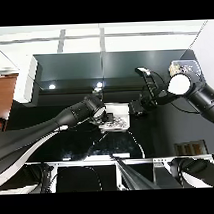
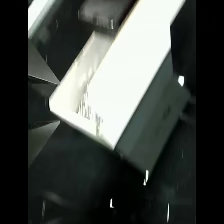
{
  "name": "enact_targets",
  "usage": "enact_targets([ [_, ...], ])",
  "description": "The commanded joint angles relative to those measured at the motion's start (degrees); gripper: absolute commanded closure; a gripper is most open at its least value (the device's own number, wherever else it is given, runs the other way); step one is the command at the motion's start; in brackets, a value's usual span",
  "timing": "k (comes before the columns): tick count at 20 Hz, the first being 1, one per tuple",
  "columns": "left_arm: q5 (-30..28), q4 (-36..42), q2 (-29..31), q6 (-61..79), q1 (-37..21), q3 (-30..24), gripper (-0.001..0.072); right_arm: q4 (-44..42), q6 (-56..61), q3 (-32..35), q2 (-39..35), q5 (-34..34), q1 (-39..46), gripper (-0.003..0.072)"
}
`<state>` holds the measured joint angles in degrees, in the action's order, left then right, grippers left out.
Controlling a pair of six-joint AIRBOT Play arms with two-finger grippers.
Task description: Fold the box and place the chain.
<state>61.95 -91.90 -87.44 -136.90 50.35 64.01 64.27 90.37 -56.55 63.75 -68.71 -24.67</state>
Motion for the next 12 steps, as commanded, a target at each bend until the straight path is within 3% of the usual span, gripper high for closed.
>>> enact_targets([
  [1,1.1,1.8,0.0,-1.2,-0.2,0.4,0.0483,6.4,-0.2,0.0,0.0,0.2,0.6,0.0420],
  [2,2.0,1.5,0.1,-2.7,-0.1,1.0,0.0324,6.5,-0.2,0.0,0.0,0.2,0.6,0.0420],
  [3,2.6,1.3,0.3,-3.0,-0.1,1.8,0.0283,6.5,-0.6,0.0,0.0,0.3,0.6,0.0420],
  [7,3.6,0.0,3.8,-2.0,-0.1,3.1,0.0282,7.6,-0.9,0.0,0.0,1.3,0.6,0.0420],
  [10,12.0,-6.7,9.0,6.4,-0.1,2.6,0.0282,12.2,-0.2,0.0,0.0,-0.3,1.4,0.0420],
  [12,14.3,-13.3,13.9,14.4,-0.6,-0.1,0.0284,12.7,0.3,0.0,0.0,-1.5,2.9,0.0420],
])
